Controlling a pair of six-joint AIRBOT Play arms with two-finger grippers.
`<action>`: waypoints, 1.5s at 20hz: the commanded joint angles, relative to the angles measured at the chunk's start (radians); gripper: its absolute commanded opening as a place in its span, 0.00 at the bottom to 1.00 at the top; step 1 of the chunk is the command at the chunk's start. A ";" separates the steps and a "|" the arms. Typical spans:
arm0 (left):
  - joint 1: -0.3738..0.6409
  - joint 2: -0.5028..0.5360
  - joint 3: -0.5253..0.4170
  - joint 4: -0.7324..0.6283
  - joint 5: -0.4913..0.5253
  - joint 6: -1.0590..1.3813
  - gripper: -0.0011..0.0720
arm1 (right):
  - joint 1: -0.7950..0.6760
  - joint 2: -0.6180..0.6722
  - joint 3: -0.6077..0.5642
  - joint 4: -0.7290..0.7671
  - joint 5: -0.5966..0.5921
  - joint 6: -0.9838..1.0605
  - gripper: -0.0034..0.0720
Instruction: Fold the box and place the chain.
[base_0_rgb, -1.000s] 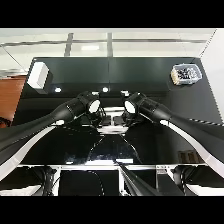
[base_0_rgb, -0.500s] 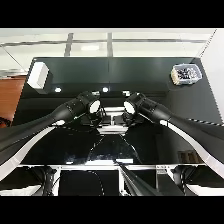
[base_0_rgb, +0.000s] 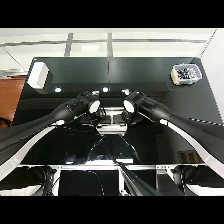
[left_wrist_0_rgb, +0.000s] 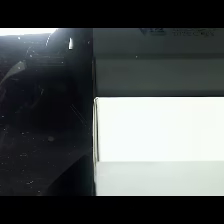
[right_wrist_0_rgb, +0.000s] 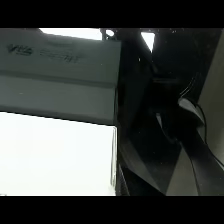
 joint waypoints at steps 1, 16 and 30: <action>0.000 0.000 0.001 0.000 0.000 0.000 0.05 | 0.001 -0.002 0.002 0.000 0.000 0.000 0.34; 0.000 0.000 0.001 0.001 0.001 0.000 0.05 | 0.001 0.087 0.006 -0.034 0.085 -0.051 0.53; 0.000 0.000 0.001 0.000 0.001 0.000 0.05 | -0.293 0.489 0.008 -0.668 0.175 -0.064 0.62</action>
